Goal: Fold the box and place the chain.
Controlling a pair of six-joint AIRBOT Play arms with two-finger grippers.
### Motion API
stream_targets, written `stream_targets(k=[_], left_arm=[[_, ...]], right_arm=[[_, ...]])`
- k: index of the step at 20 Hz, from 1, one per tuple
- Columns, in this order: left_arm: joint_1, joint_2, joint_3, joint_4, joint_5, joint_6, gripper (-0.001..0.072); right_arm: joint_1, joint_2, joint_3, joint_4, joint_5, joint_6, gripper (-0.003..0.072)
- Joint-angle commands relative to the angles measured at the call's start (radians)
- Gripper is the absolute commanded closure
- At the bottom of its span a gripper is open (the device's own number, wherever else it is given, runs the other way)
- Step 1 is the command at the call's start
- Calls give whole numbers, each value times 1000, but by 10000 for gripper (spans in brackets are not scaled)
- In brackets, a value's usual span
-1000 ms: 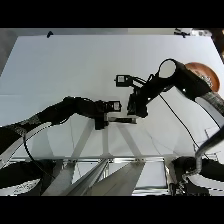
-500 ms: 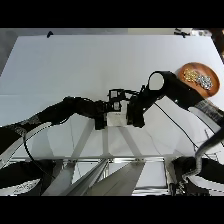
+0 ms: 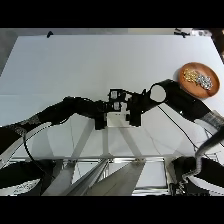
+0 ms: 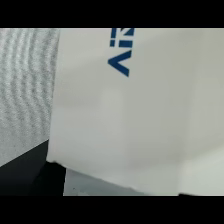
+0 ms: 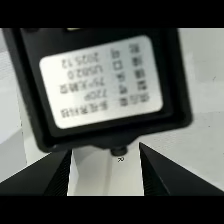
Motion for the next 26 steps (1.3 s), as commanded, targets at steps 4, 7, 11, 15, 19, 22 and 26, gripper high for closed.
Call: stream_targets(k=[4,7,11,15,19,22,26], left_arm=[[0,0,0,0,0,0,314],[0,0,0,0,1,0,314],[0,0,0,0,0,0,314],[0,0,0,0,0,0,314],[0,0,0,1,0,0,314],[0,0,0,0,0,0,314],[0,0,0,0,0,0,314]], right_arm=[[51,26,-65,-6,-37,24,233],[63,33,-66,18,-37,25,277],[79,39,-69,17,-40,25,275],[78,65,-68,-18,-41,37,267],[55,105,-68,-10,-13,51,267],[55,104,-68,44,8,50,267],[55,104,-69,63,51,50,264]])
